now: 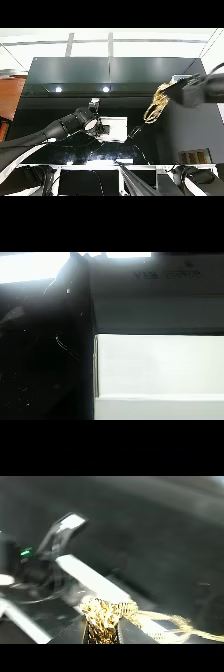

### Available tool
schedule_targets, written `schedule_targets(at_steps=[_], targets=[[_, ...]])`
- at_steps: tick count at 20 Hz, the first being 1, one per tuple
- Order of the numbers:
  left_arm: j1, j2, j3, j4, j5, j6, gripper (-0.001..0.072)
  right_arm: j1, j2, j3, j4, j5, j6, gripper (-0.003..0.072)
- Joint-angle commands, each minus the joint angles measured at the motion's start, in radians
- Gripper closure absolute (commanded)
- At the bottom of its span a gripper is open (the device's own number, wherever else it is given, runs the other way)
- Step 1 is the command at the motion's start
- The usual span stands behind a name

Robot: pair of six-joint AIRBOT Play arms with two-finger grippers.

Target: Fold the box and place the chain.

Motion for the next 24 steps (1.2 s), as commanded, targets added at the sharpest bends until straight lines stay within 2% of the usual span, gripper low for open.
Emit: schedule_targets(at_steps=[1,5,9,14,19,24], targets=[[0.001,0.000,0.000,-0.002,-0.001,0.000,0.0679,0.120,0.000,-0.117,0.090,-0.133,0.006,0.0667],[0.001,0.000,0.000,-0.001,-0.001,0.000,0.0679,0.212,-0.014,-0.154,0.179,-0.247,0.006,0.0667],[0.001,0.000,0.000,-0.001,0.000,0.000,0.0679,0.298,-0.051,-0.154,0.185,-0.306,0.006,0.0666],[0.000,0.000,0.000,-0.002,-0.001,0.001,0.0679,0.325,-0.085,-0.154,0.250,-0.410,-0.025,0.0666],[0.000,0.000,0.000,-0.002,-0.005,0.016,0.0679,0.325,-0.085,-0.153,0.294,-0.426,-0.028,0.0666],[0.000,0.000,0.000,-0.002,-0.011,0.015,0.0679,0.325,-0.085,-0.154,0.175,-0.356,0.024,0.0666]])
